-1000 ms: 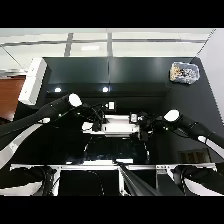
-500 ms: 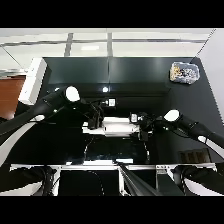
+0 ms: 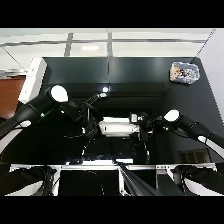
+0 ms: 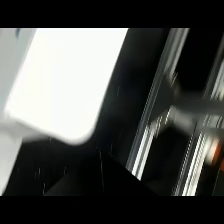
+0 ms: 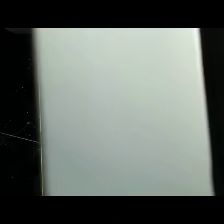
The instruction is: Fold the box and place the chain.
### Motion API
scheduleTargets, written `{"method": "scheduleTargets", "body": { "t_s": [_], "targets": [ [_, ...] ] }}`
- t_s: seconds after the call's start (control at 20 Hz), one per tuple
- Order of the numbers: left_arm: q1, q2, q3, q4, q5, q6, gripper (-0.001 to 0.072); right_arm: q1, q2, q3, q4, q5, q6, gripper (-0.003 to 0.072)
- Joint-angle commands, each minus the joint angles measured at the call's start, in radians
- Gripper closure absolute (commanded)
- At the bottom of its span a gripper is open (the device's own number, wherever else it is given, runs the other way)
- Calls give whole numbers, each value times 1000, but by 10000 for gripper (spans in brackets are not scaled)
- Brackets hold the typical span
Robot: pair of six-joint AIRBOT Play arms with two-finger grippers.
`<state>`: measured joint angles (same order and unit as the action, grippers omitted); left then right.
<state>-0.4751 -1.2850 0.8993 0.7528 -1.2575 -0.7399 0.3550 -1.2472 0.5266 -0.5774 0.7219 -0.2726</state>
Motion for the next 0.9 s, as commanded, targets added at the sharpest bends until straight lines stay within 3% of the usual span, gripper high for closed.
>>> {"method": "scheduleTargets", "body": {
  "t_s": [0.0, 0.1, 0.25, 0.35, 0.4, 0.55, 0.85],
  "targets": [
    [9, 0, -81, -404, 323, 104, 683, 1, -1, 0, 0, 0, 0, 322],
    [6, -5, -62, -395, 473, 206, 684, 1, -1, 0, 0, -1, 0, 323],
    [5, -55, -17, -134, 588, 15, 684, 1, -1, 0, 0, 0, 0, 323],
    [6, -100, 9, 59, 536, -145, 684, 1, -1, 0, 0, -1, 0, 323],
    [6, -123, 18, 93, 470, -161, 684, 1, -1, 0, 0, 0, 0, 323],
    [-6, -169, 20, 74, 348, -127, 684, 1, -1, 0, 0, -1, 0, 323],
    [24, -162, 83, 87, 327, -125, 685, 1, -1, 0, 0, -1, 0, 323]
  ]
}}
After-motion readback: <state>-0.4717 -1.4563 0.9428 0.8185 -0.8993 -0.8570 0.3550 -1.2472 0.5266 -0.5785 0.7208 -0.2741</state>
